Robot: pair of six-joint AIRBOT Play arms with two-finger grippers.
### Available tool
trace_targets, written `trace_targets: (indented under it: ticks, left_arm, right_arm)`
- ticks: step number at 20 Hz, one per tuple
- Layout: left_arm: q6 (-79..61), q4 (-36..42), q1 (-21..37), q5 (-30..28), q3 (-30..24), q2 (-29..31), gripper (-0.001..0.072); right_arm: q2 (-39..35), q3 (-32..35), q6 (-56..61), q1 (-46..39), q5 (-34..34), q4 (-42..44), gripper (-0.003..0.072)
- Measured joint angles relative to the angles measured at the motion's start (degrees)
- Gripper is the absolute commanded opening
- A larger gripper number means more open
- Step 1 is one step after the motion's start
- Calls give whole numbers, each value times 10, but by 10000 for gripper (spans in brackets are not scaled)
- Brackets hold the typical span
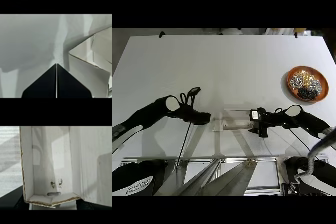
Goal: Fold the box and place the chain.
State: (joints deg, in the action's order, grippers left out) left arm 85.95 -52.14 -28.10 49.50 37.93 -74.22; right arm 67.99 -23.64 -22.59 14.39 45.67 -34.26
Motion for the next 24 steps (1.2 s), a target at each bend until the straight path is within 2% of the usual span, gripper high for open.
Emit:
trace_targets:
  ticks: [7,10,17,18,19,24]
  left_arm:
    - [-19,59,-31,-8,0,-22,17]
    - [-28,71,-38,-9,8,-8,156]
    - [-33,87,-48,-2,19,31,159]
    - [-34,90,-52,-2,19,33,175]
    - [-34,95,-57,-2,19,34,230]
    - [-34,112,-73,-10,20,36,234]
  right_arm:
    - [0,0,0,0,0,0,397]
    - [0,0,0,0,0,0,397]
    - [0,0,0,0,0,0,397]
    - [0,0,0,0,0,0,397]
    - [0,0,0,0,0,0,397]
    - [0,0,0,0,0,0,397]
